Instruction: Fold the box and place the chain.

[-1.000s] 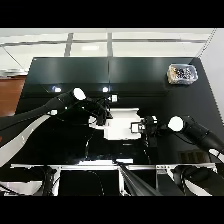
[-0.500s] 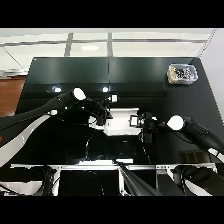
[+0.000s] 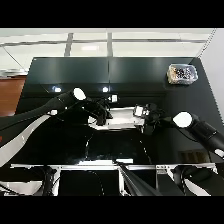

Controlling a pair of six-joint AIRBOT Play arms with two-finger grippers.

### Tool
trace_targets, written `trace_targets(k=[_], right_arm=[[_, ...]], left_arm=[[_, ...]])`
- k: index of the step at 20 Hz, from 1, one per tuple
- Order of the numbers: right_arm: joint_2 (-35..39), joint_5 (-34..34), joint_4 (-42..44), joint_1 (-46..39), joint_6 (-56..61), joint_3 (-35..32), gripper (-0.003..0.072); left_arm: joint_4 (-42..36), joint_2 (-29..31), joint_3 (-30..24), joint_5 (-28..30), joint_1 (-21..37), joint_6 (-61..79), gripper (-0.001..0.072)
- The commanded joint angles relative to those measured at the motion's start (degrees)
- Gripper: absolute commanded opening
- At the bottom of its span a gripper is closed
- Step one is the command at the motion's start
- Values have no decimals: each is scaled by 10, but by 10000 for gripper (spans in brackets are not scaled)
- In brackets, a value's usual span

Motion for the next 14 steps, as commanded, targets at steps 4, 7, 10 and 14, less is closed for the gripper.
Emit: trace_targets(k=[4, 7, 10, 14], right_arm=[[-30, 31, 134, -50, -131, 2, 714], [-67, 96, 151, -48, -180, 1, 713], [-101, 97, 149, -48, -228, 0, 713], [-130, 92, 149, -48, -254, 0, 713]], left_arm=[[0, 0, 0, 1, 0, 0, 28], [0, 0, 0, 1, 0, 0, 28], [0, 0, 0, 1, 0, 0, 28], [0, 0, 0, 1, 0, 0, 28]])
